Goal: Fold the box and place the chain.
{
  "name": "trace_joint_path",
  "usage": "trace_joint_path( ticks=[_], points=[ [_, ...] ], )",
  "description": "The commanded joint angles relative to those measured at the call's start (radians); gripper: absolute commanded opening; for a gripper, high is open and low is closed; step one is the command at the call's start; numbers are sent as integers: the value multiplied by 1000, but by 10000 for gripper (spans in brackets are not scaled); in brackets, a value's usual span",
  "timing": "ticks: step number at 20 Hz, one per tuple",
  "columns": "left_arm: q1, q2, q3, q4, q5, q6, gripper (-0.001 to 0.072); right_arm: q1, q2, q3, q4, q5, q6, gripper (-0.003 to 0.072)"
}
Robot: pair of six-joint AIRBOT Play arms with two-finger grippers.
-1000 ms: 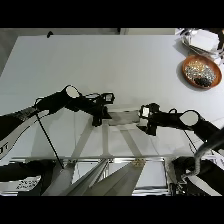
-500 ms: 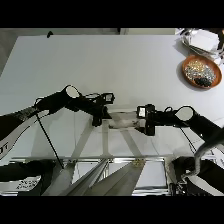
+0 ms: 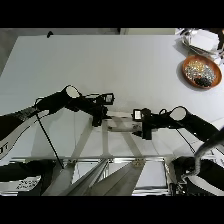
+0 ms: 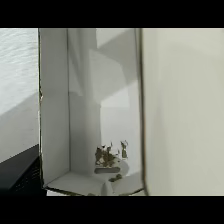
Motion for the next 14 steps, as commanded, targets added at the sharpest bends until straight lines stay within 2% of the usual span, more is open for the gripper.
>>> trace_joint_path(
  ticks=[1, 4, 6, 9, 10, 11, 13, 14],
  points=[
    [0, 0, 1, -1, 1, -1, 13, 2, -13, 0, 3, -4, -3, 640],
    [0, 0, 1, -1, 1, -1, 13, 2, -43, 0, 3, -6, -45, 635],
    [0, 0, 1, -1, 2, -1, 13, 2, -64, 0, 6, -6, -51, 575],
    [0, 0, 1, -3, 2, -1, 13, 2, -82, 0, 8, -6, -50, 574],
    [0, 0, 1, -3, 2, -1, 13, 2, -82, 0, 8, -7, -50, 556],
    [0, 0, 1, -3, 2, -1, 13, 2, -82, 0, 8, -8, -50, 504],
    [0, 0, 1, -3, 1, -1, 13, 2, -82, 0, 8, -14, -50, 494],
    [0, 0, 1, -3, 2, -1, 13, 2, -82, 0, 8, -18, -50, 464]
  ],
)
